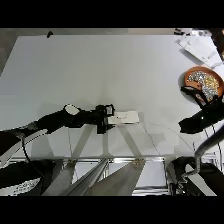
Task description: Fold the box and place the chain.
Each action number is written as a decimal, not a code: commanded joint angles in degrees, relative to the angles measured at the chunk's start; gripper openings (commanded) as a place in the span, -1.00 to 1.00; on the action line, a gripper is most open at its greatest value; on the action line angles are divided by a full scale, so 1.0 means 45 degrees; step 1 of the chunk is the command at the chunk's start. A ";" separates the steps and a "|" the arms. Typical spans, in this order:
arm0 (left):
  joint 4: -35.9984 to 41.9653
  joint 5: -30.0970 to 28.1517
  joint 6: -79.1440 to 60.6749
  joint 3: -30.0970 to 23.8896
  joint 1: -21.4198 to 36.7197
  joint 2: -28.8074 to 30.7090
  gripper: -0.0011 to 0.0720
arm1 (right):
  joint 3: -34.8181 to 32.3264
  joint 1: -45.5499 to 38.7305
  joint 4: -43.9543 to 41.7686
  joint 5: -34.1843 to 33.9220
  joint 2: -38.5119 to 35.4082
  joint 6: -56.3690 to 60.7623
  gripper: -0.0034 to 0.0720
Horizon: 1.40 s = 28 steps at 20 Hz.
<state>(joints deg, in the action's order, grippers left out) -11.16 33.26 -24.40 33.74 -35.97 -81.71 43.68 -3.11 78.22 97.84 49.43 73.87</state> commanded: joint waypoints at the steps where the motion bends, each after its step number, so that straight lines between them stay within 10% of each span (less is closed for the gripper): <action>1: 0.0000 0.0000 0.0000 -0.0005 0.0005 0.0005 -0.23 | -0.0204 -0.0117 -0.0228 0.0967 0.0029 0.0146 -0.90; 10: 0.0010 0.0481 0.0083 -0.0005 0.0005 0.0010 -0.28 | -0.0214 -0.0117 -0.1399 -0.0661 0.0024 0.0146 -0.89; 12: 0.0005 0.0593 0.0087 -0.0005 0.0010 0.0214 -0.95 | -0.0214 -0.0117 -0.1389 -0.0719 0.0029 0.0131 -0.89; 15: 0.0000 0.0389 0.0102 -0.0005 0.0019 0.1345 -0.96 | -0.0214 -0.0117 -0.1399 -0.0996 0.0029 -0.0087 -0.89; 21: -0.1219 -0.4629 0.4789 -0.0005 0.0112 0.5139 -0.95 | -0.0214 -0.0117 -0.1394 -0.1224 0.0029 -0.0194 -0.89; 28: -0.2535 -0.4367 0.9146 -0.0005 0.4750 0.7815 -0.96 | -0.0214 -0.0117 -0.1394 -0.1243 0.0029 -0.0194 -0.89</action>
<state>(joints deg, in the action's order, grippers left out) -18.09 12.25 7.09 33.69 -23.38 -50.41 42.74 -3.60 71.99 92.38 49.52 73.03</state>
